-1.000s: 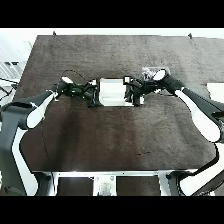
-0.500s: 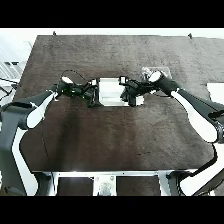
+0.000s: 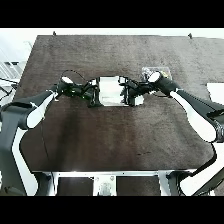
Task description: Fold the box and place the chain.
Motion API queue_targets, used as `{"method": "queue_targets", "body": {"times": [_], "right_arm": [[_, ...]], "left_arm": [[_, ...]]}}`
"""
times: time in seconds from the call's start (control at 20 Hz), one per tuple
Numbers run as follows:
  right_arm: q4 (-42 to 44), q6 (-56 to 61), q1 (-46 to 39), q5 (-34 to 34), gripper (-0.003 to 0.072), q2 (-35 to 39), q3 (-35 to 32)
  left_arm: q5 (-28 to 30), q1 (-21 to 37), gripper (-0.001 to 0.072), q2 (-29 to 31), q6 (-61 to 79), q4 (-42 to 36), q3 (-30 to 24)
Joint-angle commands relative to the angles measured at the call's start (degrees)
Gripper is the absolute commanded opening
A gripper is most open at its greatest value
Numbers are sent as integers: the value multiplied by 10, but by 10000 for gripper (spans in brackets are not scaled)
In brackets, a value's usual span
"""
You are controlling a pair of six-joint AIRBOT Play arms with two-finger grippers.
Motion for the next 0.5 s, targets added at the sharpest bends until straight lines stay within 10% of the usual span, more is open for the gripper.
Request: {"method": "queue_targets", "body": {"times": [0.0, 0.05, 0.45], "right_arm": [[-33, 3, -2, 5, 223, 0, 0], [-47, 3, -4, 16, 73, 1, 0], [-88, 87, -60, 100, 18, 24, 0]], "left_arm": [[-1, 0, 277, 0, 1, 0, 0], [-1, 0, 277, 0, 1, 0, 0], [0, 0, 276, 0, 1, 0, 0]]}}
